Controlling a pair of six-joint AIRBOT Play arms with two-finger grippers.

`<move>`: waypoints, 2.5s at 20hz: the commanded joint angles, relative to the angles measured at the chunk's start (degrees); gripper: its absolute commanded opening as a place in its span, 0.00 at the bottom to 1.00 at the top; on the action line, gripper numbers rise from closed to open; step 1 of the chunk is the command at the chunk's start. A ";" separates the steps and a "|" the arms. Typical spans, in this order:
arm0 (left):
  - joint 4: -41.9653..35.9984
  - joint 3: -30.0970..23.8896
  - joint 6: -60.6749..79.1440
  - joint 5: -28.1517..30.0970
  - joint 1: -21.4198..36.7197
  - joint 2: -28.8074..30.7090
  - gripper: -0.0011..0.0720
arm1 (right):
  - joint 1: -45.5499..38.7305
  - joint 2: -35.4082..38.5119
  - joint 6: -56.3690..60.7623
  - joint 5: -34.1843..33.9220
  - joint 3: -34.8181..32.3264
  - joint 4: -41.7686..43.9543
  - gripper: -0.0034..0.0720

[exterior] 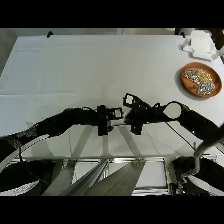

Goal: Fold the box and place the chain.

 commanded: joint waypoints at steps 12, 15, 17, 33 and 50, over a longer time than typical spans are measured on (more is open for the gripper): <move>-0.13 0.00 -0.02 0.00 -0.04 0.00 0.20 | 0.20 2.29 -2.01 -1.25 -0.46 0.11 0.50; -0.11 0.00 -0.02 0.00 -0.04 0.00 0.20 | 0.20 3.80 -2.03 -2.58 -0.46 0.22 0.50; -0.11 0.00 -0.02 0.00 -0.04 0.00 0.20 | 0.15 6.49 -2.01 -4.63 -0.46 0.22 0.49; -0.13 0.00 -0.02 0.00 -0.04 0.00 0.20 | 0.13 4.24 -30.14 -6.27 -13.68 38.82 0.07; -0.13 0.00 -0.02 0.00 -0.04 0.00 0.20 | -6.75 3.80 -33.57 0.79 -17.84 35.60 0.07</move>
